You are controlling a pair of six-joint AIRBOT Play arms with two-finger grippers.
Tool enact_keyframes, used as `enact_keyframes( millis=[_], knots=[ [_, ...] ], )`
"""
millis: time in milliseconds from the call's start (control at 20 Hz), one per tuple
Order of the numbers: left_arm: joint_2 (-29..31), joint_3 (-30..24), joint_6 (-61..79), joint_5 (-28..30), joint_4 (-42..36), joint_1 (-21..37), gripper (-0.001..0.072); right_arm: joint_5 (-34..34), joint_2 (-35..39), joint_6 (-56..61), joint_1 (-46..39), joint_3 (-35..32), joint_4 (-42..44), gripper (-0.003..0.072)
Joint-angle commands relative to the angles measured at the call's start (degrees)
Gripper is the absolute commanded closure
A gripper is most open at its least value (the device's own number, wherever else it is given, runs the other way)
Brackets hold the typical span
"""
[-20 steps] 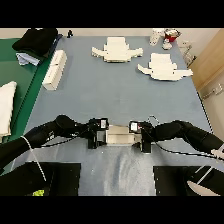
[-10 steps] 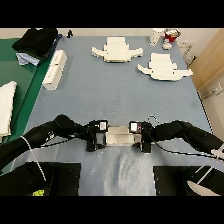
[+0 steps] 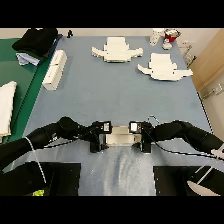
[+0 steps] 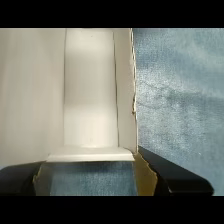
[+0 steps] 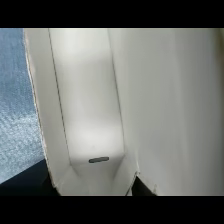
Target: Fold the box.
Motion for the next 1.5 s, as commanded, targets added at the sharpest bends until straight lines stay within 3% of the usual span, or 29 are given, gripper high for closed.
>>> enact_keyframes(
  millis=[0, 300, 350, 400, 650, 750, 850, 1450],
  knots=[
    [-2.1, 0.04, -0.07, 1.57, -0.81, -0.61, 0.0016, 0.02, 0.04, 0.04, 0.02, 0.04, 0.0, 0.0189],
    [-2.21, 0.26, -0.87, 2.27, -0.79, -0.63, 0.0018, 0.02, 0.04, 0.02, 0.02, 0.04, 0.0, 0.0189],
    [-2.21, 0.26, -0.87, 2.27, -0.79, -0.63, 0.0032, 0.02, 0.04, 0.04, 0.02, 0.04, 0.0, 0.0189],
    [-2.21, 0.26, -0.87, 2.21, -0.79, -0.63, 0.014, 0.04, 0.04, 0.04, 0.02, 0.04, 0.0, 0.0189],
    [-2.21, 0.26, -0.66, 1.81, -0.72, -0.63, 0.0145, 0.02, 0.04, 0.02, 0.02, 0.04, 0.0, 0.0189],
    [-2.21, 0.26, -0.66, 1.84, -0.74, -0.63, 0.0141, 0.02, 0.04, 0.02, 0.02, 0.04, 0.0, 0.0189],
    [-2.21, 0.26, -0.66, 1.84, -0.79, -0.63, 0.0017, 0.02, 0.04, 0.02, 0.02, 0.04, 0.0, 0.0189],
    [-2.21, 0.22, -0.07, 2.95, -1.77, -2.29, 0.0018, 0.02, 0.04, 0.04, 0.02, 0.04, 0.0, 0.0189]
  ],
)
